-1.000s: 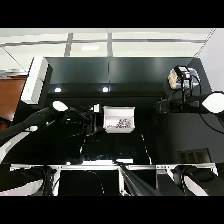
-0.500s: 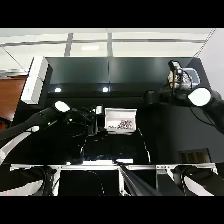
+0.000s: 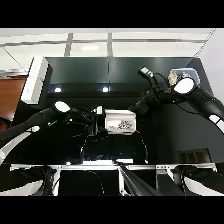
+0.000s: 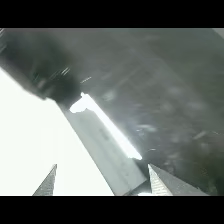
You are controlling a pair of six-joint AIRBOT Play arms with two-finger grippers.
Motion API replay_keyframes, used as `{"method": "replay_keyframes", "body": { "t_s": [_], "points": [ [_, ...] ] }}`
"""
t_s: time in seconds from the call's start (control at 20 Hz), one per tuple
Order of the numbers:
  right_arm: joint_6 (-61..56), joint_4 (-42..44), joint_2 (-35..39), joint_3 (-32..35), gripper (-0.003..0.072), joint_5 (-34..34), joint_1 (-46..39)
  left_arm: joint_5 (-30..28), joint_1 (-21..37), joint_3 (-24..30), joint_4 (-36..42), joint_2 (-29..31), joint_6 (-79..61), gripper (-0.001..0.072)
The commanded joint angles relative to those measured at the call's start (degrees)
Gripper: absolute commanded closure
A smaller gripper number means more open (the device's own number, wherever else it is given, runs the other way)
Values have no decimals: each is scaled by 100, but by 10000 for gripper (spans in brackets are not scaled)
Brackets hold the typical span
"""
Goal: Fold the box and place the chain.
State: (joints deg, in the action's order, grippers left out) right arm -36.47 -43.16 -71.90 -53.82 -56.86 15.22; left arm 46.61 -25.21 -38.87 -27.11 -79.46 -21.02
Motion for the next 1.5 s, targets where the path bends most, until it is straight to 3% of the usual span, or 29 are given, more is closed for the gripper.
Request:
{"method": "replay_keyframes", "body": {
  "t_s": [0.0, 0.3, 0.6, 0.8, 0.85, 0.9, 1.05, 1.1, 1.25, 1.3, 1.45],
  "points": [
    [1781, 4, -9, -33, 45, -839, 101, -7, -4, -4, -9, -4, 2, 244],
    [2155, -431, -35, 293, 45, -562, 715, -9, -4, -4, -9, -4, 2, 244],
    [2194, -389, -33, 293, 45, -710, 769, -7, -4, -4, -9, -4, 2, 244],
    [2107, -424, -33, 295, 46, -378, 769, -7, -4, -4, -9, -4, 2, 243],
    [2017, -424, -33, 293, 100, -308, 767, -4, -4, -4, -9, -4, 0, 244],
    [1904, -422, -31, 293, 223, -308, 769, -4, -4, -4, -9, -4, 2, 244],
    [1812, -420, -31, 295, 226, -544, 769, -7, -4, -4, -9, -4, 2, 244],
    [1738, -417, -31, 297, 284, -597, 769, -7, -4, -4, -9, -4, 2, 243],
    [1696, -420, -33, 321, 301, -579, 769, -7, -4, -4, -11, -4, 2, 244],
    [1696, -422, -33, 321, 413, -588, 769, -7, -4, -4, -9, -4, 2, 244],
    [1698, -428, -33, 323, 413, -570, 769, -7, -4, -4, -9, -4, 2, 244]
  ]
}}
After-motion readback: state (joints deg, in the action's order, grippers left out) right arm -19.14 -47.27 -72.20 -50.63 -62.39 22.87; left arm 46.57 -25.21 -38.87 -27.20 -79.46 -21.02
